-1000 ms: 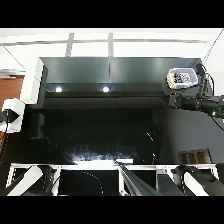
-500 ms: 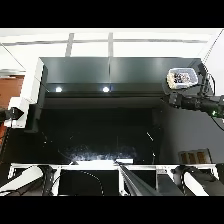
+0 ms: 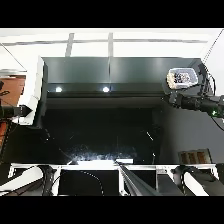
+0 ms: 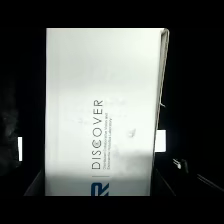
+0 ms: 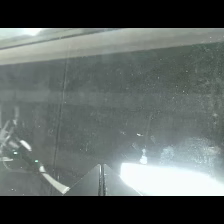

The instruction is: Fold the box and place the chain.

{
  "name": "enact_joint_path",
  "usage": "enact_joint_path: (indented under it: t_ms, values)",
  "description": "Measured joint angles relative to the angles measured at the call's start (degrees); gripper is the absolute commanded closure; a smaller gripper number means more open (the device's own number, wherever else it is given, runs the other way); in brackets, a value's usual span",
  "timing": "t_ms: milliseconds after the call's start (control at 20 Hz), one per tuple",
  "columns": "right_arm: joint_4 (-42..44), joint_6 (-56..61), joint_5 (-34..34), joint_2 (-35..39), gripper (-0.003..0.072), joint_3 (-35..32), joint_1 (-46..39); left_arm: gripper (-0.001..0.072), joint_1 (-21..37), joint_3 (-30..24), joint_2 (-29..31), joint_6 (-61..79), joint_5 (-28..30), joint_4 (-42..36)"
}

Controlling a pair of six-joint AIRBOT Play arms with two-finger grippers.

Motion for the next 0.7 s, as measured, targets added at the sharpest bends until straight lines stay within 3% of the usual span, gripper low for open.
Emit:
enact_joint_path:
  t_ms: [200,250,300,550,700]
  values:
    - [0.0,0.09,-0.02,-0.02,0.0648,0.0,0.0,0.0265,-2.51,0.0,-0.02,-3.43,2.84,2.82]
    - [0.0,0.09,0.02,-0.02,0.0648,0.0,0.0,0.023,-2.78,0.0,-0.02,-3.98,3.43,3.26]
    - [0.0,0.09,0.07,0.0,0.0648,0.0,0.0,-0.0011,-2.99,0.0,-0.02,-4.28,3.85,3.67]
    - [0.0,0.09,0.52,-0.02,0.0648,0.0,0.0,-0.0007,-3.45,0.26,0.68,-5.57,4.85,4.39]
    - [0.17,0.22,0.87,0.0,0.0648,0.0,0.0,-0.0007,-3.54,1.81,3.28,-6.49,2.62,4.57]
